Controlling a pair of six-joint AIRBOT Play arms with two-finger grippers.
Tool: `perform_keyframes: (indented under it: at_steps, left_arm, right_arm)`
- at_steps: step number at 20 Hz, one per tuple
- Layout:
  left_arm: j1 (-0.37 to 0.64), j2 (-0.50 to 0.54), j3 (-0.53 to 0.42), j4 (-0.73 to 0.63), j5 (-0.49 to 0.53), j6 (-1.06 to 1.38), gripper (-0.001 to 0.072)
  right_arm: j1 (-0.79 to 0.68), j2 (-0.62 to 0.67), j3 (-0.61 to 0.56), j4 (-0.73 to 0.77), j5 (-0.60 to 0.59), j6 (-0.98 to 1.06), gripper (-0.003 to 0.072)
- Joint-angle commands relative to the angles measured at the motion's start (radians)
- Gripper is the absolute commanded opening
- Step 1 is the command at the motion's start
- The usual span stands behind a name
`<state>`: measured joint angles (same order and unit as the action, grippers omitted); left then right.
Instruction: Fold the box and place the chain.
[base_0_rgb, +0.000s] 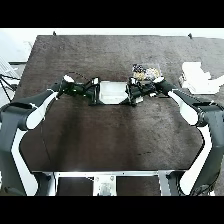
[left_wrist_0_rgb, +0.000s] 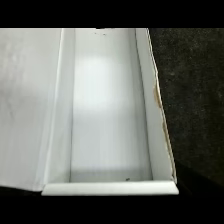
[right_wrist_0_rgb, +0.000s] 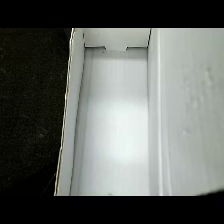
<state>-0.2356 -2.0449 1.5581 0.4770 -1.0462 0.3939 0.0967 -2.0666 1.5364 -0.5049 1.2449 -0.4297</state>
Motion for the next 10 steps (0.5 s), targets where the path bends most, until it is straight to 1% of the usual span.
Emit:
perform_keyframes:
  at_steps: [1,8,9,10]
  left_arm:
    - [-0.011,-0.001,0.001,-0.008,0.009,0.000,0.0706]
    - [-0.018,-0.001,0.001,-0.006,0.025,-0.018,0.0705]
    - [-0.018,-0.001,0.001,-0.006,0.024,-0.023,0.0669]
    - [-0.018,-0.001,0.001,-0.006,0.024,-0.027,0.0478]
  right_arm:
    - [0.001,0.000,0.000,-0.001,0.002,0.000,0.0480]
    - [0.001,0.000,0.000,-0.001,0.002,0.000,0.0479]
    - [0.001,0.000,0.000,-0.001,0.002,0.000,0.0480]
    - [0.001,0.000,0.000,-0.001,0.002,0.000,0.0479]
